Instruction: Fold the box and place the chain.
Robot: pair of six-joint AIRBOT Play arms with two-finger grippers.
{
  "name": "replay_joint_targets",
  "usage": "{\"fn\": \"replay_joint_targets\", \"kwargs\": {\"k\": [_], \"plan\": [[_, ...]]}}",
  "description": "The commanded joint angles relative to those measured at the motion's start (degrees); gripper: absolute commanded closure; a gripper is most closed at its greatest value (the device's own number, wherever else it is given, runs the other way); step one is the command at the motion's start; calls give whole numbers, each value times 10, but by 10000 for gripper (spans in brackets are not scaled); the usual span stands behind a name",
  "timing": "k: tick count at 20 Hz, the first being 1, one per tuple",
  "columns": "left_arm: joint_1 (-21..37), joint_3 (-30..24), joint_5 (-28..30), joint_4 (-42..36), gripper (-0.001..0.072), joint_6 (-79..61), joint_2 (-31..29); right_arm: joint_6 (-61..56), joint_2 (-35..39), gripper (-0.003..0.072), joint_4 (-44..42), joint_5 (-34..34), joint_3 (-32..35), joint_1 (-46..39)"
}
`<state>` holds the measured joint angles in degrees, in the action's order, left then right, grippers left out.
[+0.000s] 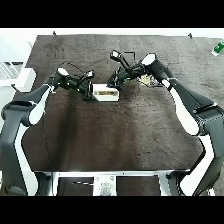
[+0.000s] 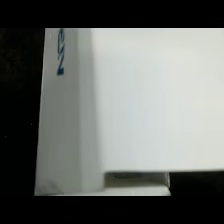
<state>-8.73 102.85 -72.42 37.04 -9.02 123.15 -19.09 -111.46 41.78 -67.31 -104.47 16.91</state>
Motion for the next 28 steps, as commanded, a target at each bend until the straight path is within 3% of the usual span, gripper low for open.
{"fn": "replay_joint_targets", "kwargs": {"k": [1, 8, 10, 16, 28], "plan": [[0, 0, 0, 0, 221, 0, 0, 1, -4, 414, 14, -1, 0, 6], [0, 0, 0, 0, 221, 0, 0, 13, -7, 385, 34, -1, 0, 10], [0, 0, 0, 0, 221, 0, 0, 13, -8, 281, 43, -1, 0, 10], [0, 0, 0, 0, 221, 0, 0, 20, -9, 255, 44, -2, 0, 23], [0, 0, 0, 0, 221, 0, 0, 20, -9, 296, 78, 47, -1, 30]]}}
